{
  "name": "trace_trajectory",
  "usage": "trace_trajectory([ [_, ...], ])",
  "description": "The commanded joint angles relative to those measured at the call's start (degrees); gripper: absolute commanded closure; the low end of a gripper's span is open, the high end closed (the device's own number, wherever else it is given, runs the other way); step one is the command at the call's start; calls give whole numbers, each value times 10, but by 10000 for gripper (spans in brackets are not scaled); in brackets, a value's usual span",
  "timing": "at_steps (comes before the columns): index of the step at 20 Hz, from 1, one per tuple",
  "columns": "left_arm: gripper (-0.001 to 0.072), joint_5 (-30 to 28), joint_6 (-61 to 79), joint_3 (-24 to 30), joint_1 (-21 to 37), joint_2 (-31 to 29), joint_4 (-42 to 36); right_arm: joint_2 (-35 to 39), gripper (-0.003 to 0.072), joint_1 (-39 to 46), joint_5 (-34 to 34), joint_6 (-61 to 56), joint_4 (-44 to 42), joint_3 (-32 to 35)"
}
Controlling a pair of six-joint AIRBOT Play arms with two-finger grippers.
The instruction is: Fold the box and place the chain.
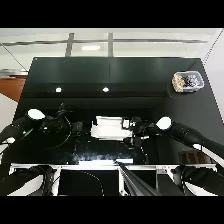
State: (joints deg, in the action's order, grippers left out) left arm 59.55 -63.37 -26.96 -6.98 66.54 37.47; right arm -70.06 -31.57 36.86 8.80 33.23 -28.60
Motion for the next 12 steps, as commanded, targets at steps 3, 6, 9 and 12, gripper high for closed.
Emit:
trace_trajectory([
  [3, 7, 73, -1, -45, -5, 2, -5, 0, 200, 0, 0, 0, 0, 0],
  [6, 7, 82, -6, -67, -6, -4, -5, 0, 200, 0, 0, 0, 0, 0],
  [9, 7, 74, -21, -70, -26, -12, -1, 0, 200, 0, 0, 0, 0, 0],
  [12, 7, 8, -103, -70, -86, -12, 59, 0, 200, 0, 0, 0, 0, 0],
])
